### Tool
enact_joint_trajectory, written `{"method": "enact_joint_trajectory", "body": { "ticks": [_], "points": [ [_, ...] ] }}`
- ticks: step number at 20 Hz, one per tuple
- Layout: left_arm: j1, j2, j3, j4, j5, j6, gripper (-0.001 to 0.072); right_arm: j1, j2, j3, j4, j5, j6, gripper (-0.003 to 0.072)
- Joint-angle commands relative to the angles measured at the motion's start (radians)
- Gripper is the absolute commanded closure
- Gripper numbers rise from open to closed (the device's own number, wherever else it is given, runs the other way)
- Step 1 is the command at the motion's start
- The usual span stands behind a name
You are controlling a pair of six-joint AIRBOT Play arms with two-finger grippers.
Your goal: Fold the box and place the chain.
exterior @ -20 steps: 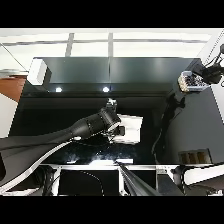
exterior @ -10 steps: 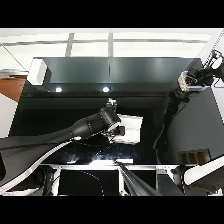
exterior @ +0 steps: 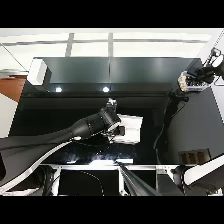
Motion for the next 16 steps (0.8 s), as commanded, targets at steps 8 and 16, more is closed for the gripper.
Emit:
{"method": "enact_joint_trajectory", "body": {
  "ticks": [8,16],
  "points": [
    [0.001,0.0,0.0,0.0,0.001,0.0,0.068,-0.066,0.322,0.066,0.194,0.212,-0.206,0.0649],
    [0.001,0.0,0.0,-0.002,0.001,0.0,0.0679,-0.053,0.687,0.063,0.389,0.274,-0.278,0.0649]
  ]
}}
